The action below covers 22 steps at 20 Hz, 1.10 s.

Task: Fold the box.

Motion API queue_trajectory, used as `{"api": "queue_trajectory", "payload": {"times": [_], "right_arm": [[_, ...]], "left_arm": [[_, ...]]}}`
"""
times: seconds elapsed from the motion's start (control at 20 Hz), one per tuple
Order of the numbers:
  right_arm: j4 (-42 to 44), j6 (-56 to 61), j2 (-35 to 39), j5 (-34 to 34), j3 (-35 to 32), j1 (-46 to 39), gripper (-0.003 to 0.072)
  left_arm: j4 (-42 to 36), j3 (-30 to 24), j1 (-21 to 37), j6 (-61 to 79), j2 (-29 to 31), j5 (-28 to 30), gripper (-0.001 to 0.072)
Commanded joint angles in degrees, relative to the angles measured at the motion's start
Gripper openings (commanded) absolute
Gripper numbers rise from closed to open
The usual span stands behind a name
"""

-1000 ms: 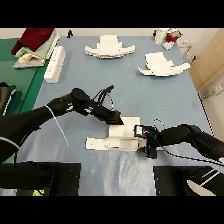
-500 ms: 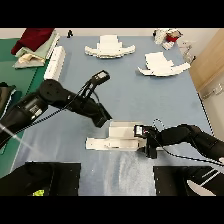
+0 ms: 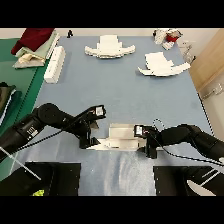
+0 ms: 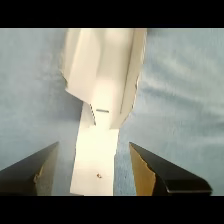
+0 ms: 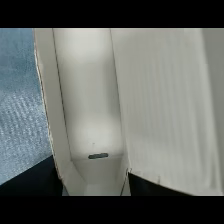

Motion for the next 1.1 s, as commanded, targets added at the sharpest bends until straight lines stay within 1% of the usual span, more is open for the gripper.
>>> {"api": "queue_trajectory", "payload": {"times": [0.0,0.2,0.3,0.35,0.4,0.45,0.5,0.55,0.6,0.75,0.9,1.05], "right_arm": [[0.02,0.0,0.04,0.02,0.04,0.04,0.0487],[0.02,0.02,0.04,0.02,0.02,0.04,0.0487],[0.02,0.02,0.04,0.02,0.04,0.04,0.0487],[0.02,0.02,0.04,0.02,0.02,0.04,0.0487],[0.02,0.02,0.04,0.02,0.02,0.04,0.0487],[0.02,0.02,0.04,0.02,0.02,0.04,0.0487],[0.02,0.02,0.04,0.02,0.02,0.04,0.0487],[0.02,0.0,0.04,0.02,0.02,0.04,0.0487],[0.02,0.02,0.04,0.02,0.02,0.04,0.0487],[0.02,0.02,0.04,0.02,0.02,0.04,0.0487],[0.02,0.02,0.04,0.02,0.04,0.04,0.0487],[0.02,0.02,0.04,0.02,0.02,0.04,0.0487]], "left_arm": [[-1.22,-3.41,-0.09,8.0,-2.93,3.67,0.0667],[-5.81,-3.45,-2.14,13.7,-7.37,7.5,0.0668],[-6.29,-3.45,-3.61,14.01,-9.2,9.33,0.0667],[-6.51,-3.45,-3.89,14.01,-9.84,9.9,0.0649],[-7.28,-3.45,-4.02,14.03,-10.29,10.21,0.0486],[-8.24,-3.45,-4.02,14.4,-10.58,10.12,0.0395],[-9.14,-3.45,-4.33,15.32,-10.91,10.19,0.0396],[-10.14,-3.45,-4.72,15.72,-11.28,10.27,0.034],[-11.26,-3.45,-5.2,16.46,-11.72,10.21,0.0232],[-13.55,-3.45,-6.6,18.45,-13.25,10.64,0.0227],[-14.84,-3.45,-7.52,18.43,-13.77,13.27,0.0226],[-13.77,-3.45,-7.34,18.16,-13.75,13.22,0.0228]]}}
